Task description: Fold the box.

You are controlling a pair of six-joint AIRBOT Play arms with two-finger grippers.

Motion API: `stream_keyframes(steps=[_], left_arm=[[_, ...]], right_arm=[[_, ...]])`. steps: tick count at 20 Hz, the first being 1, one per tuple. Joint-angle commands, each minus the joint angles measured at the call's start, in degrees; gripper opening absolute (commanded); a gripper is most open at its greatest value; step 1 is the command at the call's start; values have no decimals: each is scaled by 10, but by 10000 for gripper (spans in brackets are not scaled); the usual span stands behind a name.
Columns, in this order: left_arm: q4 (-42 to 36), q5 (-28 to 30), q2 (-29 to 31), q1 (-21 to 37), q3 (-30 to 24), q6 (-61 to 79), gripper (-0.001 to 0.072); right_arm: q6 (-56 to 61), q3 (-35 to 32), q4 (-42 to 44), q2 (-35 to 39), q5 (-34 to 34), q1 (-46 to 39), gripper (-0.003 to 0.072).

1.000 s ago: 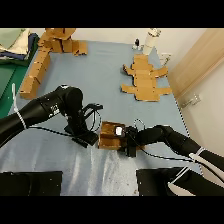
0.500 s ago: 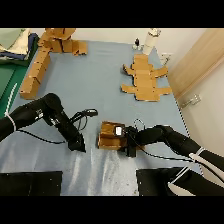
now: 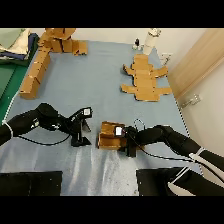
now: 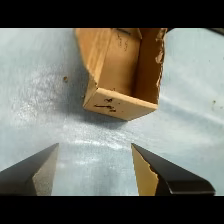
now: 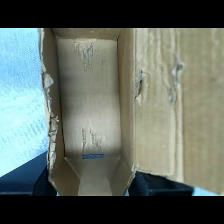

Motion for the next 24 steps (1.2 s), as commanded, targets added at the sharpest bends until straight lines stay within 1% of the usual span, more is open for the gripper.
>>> stream_keyframes(steps=[1,3,6,11,14,17,20,24], left_arm=[[-6,36,0,-31,-4,105,719],[-6,46,0,-51,-4,127,719],[-12,81,0,-78,-4,127,720],[-26,92,0,-97,-4,127,720],[-28,112,-2,-114,-5,127,720],[-30,134,-17,-138,-5,127,720],[-30,140,-20,-149,-5,127,720],[-32,140,-24,-149,-5,127,720]], right_arm=[[0,0,-4,0,0,0,512],[0,0,-4,0,0,0,513],[0,0,-4,0,0,0,512],[0,0,-4,0,0,0,512],[0,0,-4,0,0,0,513],[0,0,-4,0,0,0,513],[0,0,-4,0,0,0,513],[0,0,-4,0,0,0,512]])
